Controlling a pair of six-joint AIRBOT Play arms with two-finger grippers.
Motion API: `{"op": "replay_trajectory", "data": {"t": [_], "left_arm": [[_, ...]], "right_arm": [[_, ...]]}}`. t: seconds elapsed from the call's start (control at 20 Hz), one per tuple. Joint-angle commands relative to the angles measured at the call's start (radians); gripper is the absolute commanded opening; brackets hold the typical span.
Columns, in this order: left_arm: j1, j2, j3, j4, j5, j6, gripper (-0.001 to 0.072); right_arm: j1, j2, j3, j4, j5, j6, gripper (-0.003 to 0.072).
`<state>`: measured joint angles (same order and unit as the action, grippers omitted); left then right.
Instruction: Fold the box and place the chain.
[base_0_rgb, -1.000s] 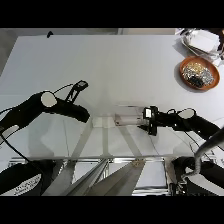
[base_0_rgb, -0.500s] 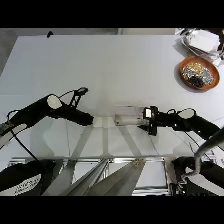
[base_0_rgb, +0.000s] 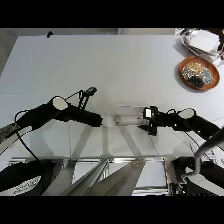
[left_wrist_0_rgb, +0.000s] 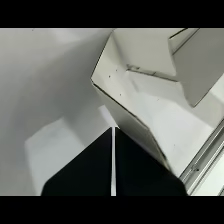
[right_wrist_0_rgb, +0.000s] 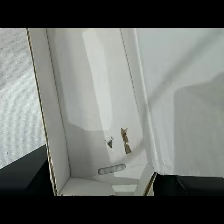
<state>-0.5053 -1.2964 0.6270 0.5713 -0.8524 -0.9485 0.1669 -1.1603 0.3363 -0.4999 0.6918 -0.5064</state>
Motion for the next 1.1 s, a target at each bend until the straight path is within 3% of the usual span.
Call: {"op": "replay_trajectory", "data": {"t": [0.0, 0.05, 0.1, 0.3, 0.4, 0.6, 0.7, 0.8, 1.05], "left_arm": [[-0.034, 0.005, 0.001, -0.087, 0.034, 0.071, 0.0092], [-0.036, 0.014, 0.001, -0.092, 0.039, 0.076, 0.0108], [-0.039, 0.026, 0.001, -0.092, 0.048, 0.077, 0.0169], [-0.043, 0.061, 0.001, -0.134, 0.081, 0.098, 0.0232], [-0.063, 0.059, 0.001, -0.147, 0.1, 0.1, 0.034], [-0.099, 0.045, 0.001, -0.164, 0.164, 0.092, 0.0351], [-0.108, 0.045, 0.006, -0.163, 0.181, 0.084, 0.0415], [-0.122, 0.045, 0.022, -0.135, 0.198, 0.043, 0.0415], [-0.153, 0.043, 0.082, 0.112, 0.202, -0.217, 0.0416]], "right_arm": [[0.0, 0.001, 0.0, 0.0, 0.0, 0.0, 0.0401], [0.0, 0.001, 0.0, 0.0, 0.0, 0.0, 0.0401], [0.0, 0.001, 0.0, 0.0, 0.0, 0.0, 0.0401], [0.0, 0.001, 0.0, 0.0, 0.0, 0.0, 0.0401], [0.0, 0.001, 0.0, 0.0, 0.0, 0.0, 0.0401], [0.0, 0.001, 0.0, 0.0, 0.0, 0.0, 0.0401], [0.0, 0.001, 0.0, 0.0, 0.0, 0.0, 0.0401], [0.0, 0.001, 0.0, 0.0, 0.0, 0.0, 0.0401], [0.0, 0.001, 0.0, 0.0, 0.0, 0.0, 0.0401]]}}
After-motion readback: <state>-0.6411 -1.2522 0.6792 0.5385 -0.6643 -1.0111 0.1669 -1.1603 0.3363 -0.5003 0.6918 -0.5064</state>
